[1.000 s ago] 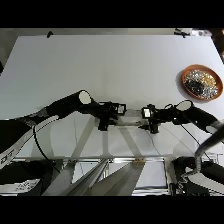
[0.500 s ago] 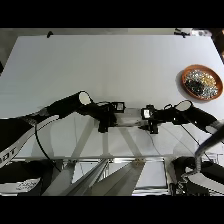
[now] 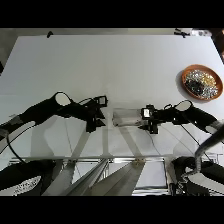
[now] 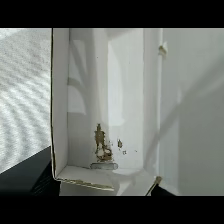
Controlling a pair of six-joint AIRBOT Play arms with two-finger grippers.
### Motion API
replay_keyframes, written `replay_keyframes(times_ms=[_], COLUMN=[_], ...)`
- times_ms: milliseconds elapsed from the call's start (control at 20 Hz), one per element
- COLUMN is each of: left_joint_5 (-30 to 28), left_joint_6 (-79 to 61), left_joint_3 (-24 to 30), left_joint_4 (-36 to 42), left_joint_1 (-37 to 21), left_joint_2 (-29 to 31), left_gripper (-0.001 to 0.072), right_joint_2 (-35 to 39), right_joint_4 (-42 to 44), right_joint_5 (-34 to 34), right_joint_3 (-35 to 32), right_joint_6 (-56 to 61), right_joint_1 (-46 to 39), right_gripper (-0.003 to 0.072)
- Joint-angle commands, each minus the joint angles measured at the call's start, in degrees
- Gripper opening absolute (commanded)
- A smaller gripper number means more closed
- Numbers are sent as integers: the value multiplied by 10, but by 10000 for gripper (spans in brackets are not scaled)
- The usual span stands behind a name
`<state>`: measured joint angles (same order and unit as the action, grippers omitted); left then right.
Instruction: Fold the box and place the chain.
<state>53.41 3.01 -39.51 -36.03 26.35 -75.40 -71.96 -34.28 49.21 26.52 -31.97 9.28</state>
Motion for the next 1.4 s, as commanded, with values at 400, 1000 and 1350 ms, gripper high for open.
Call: replay_keyframes(times_ms=[400, 1000, 1350], left_joint_5=[76, -2, -52], left_joint_6=[342, 437, 435], left_joint_3=[37, 89, 88], left_joint_4=[-50, -16, 46], left_joint_1=[-198, -122, -73], left_joint_2=[110, 56, -2], left_gripper=[3, 3, 3], right_joint_2=[1, 1, 1], right_joint_4=[0, 0, 0], right_joint_5=[0, 0, 0], right_joint_3=[0, 0, 0], right_joint_6=[0, 0, 0], right_joint_1=[0, 0, 0], right_gripper=[403, 403, 403])
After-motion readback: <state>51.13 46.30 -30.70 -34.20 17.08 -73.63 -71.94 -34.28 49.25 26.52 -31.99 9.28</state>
